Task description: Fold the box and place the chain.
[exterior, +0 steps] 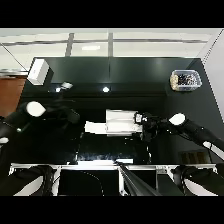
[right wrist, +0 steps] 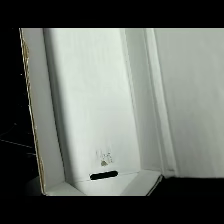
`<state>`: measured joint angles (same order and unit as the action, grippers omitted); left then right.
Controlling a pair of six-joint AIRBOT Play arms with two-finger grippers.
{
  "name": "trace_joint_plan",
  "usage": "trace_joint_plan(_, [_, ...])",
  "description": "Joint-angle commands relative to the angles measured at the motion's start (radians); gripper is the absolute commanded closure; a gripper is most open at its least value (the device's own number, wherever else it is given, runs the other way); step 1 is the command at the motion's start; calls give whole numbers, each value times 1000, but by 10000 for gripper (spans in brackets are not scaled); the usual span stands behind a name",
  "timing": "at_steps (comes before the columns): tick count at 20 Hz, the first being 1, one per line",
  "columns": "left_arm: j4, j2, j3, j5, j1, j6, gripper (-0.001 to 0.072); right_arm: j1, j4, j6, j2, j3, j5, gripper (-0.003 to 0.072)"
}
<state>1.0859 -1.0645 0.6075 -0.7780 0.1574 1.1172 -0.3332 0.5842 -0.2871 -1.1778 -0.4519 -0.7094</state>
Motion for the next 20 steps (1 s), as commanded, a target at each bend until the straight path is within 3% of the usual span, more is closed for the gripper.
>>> trace_joint_plan(1, [17, -34, -25, -183, -180, 441, 685, -1, 0, 1, -1, 0, 0, 215])
trace_joint_plan(3, [-102, -87, -57, -207, -170, 404, 683, -1, 0, 1, -1, 0, 0, 215])
trace_joint_plan(9, [-592, -302, -80, -220, -95, -79, 684, -1, 0, 1, -1, 0, 0, 215])
trace_joint_plan(17, [-642, -328, -56, -209, 48, -153, 683, -1, -1, 1, -1, 0, 0, 216])
trace_joint_plan(18, [-642, -327, -43, -211, 61, -164, 665, -1, 0, 1, -1, 0, 0, 215])
trace_joint_plan(19, [-641, -323, -26, -218, 64, -172, 585, -1, 0, 1, -1, 0, 0, 215])
trace_joint_plan(20, [-639, -315, -5, -229, 63, -172, 427, -1, 0, 1, -1, 0, 0, 216])
